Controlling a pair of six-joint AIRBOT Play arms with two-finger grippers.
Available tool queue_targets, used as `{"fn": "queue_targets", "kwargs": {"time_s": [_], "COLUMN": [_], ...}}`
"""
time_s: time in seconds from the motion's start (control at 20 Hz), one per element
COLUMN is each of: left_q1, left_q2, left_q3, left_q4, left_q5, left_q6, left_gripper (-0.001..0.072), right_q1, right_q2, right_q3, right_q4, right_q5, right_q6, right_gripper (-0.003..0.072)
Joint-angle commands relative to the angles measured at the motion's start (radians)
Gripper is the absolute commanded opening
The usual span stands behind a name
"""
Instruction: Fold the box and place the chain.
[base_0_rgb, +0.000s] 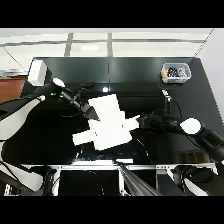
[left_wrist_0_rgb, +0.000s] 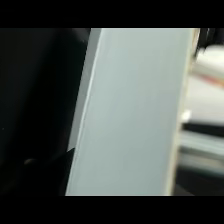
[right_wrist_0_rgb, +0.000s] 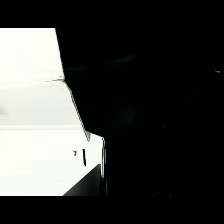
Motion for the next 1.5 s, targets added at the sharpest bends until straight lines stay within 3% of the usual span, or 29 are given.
{"fn": "queue_targets", "kwargs": {"time_s": [0.0,0.15,0.25,0.3,0.35,0.4,0.5,0.65,0.75,0.8,0.95,1.05,1.2,1.3,1.45], "left_q1": [-0.032,-0.073,-0.084,-0.084,-0.082,-0.079,-0.074,-0.077,-0.089,-0.103,-0.157,-0.182,-0.184,-0.184,-0.198], "left_q2": [-0.016,-0.019,-0.019,-0.019,-0.019,-0.018,-0.018,0.019,0.097,0.161,0.371,0.434,0.399,0.362,0.303], "left_q3": [0.046,0.058,0.061,0.063,0.067,0.072,0.092,0.114,0.091,0.050,-0.139,-0.222,-0.226,-0.222,-0.178], "left_q4": [0.085,0.145,0.144,0.140,0.140,0.140,0.140,0.141,0.140,0.135,0.111,0.114,0.117,0.134,0.215], "left_q5": [-0.033,0.062,0.093,0.089,0.082,0.079,0.072,0.074,0.090,0.150,0.440,0.587,0.591,0.591,0.561], "left_q6": [0.050,0.041,0.042,0.050,0.055,0.060,0.065,0.063,0.065,0.077,0.297,0.475,0.590,0.617,0.560], "left_gripper": [0.0335,0.0328,0.0187,0.0049,0.0044,0.0031,0.0022,0.0020,0.0018,0.0018,0.0022,0.0024,0.0024,0.0024,0.0023], "right_q1": [0.001,0.001,0.001,0.001,0.001,0.000,-0.011,-0.126,-0.208,-0.238,-0.278,-0.278,-0.275,-0.254,-0.210], "right_q2": [0.001,0.001,0.001,0.001,0.001,0.001,0.001,0.006,0.006,0.006,0.006,0.006,0.005,0.003,-0.012], "right_q3": [0.000,0.000,0.000,0.000,0.000,0.000,0.002,0.082,0.169,0.203,0.225,0.225,0.224,0.224,0.213], "right_q4": [-0.001,-0.002,-0.002,-0.004,-0.003,-0.002,-0.003,-0.156,-0.296,-0.377,-0.563,-0.614,-0.504,-0.481,-0.423], "right_q5": [0.002,0.002,0.002,0.002,0.001,-0.007,-0.012,0.171,0.325,0.360,0.335,0.316,0.201,0.148,0.162], "right_q6": [0.000,0.000,0.000,0.000,0.000,0.002,0.014,0.003,-0.013,-0.013,-0.012,-0.011,-0.017,-0.176,-0.442], "right_gripper": [0.0013,0.0012,0.0013,0.0013,0.0015,0.0135,0.0696,0.0715,0.0714,0.0710,0.0708,0.0708,0.0708,0.0708,0.0709]}}
